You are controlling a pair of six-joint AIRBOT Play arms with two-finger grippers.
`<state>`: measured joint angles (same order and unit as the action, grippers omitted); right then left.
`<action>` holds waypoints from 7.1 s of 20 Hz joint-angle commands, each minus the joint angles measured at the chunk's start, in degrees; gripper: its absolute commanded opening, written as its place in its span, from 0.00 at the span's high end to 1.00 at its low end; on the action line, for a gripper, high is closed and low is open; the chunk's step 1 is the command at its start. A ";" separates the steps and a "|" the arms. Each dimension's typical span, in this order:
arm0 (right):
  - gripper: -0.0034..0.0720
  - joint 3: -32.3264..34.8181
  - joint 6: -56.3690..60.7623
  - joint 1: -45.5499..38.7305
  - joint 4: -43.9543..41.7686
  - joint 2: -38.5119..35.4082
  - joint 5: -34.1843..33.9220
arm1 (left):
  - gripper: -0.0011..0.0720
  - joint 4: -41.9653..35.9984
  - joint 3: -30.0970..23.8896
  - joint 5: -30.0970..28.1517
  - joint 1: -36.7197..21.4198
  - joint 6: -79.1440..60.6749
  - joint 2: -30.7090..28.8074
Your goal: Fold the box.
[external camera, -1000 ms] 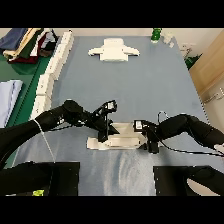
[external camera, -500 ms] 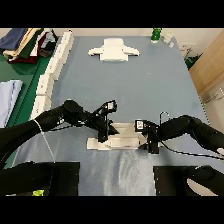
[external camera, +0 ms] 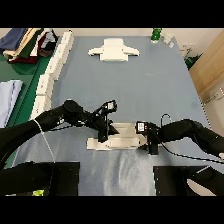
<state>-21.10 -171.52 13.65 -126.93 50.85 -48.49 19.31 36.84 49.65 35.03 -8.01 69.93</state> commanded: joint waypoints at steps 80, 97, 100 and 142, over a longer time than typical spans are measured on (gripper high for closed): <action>0.28 0.68 -0.42 1.81 0.70 1.60 1.46 | 0.97 0.92 -1.33 -7.34 8.61 79.43 -16.46; 0.28 0.66 -0.42 1.81 0.70 1.60 1.46 | 0.97 -5.60 -1.18 -27.32 9.97 86.12 3.58; 0.28 0.63 -0.42 1.81 0.72 1.60 1.49 | 0.97 -5.57 -1.07 -24.04 9.14 85.96 3.63; 0.28 0.63 -0.42 1.81 0.70 1.60 1.46 | 0.04 25.62 -5.66 -7.30 8.37 23.69 -9.55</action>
<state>-20.43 -171.96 15.42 -126.21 52.45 -47.03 46.11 31.24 43.66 41.85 16.45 58.98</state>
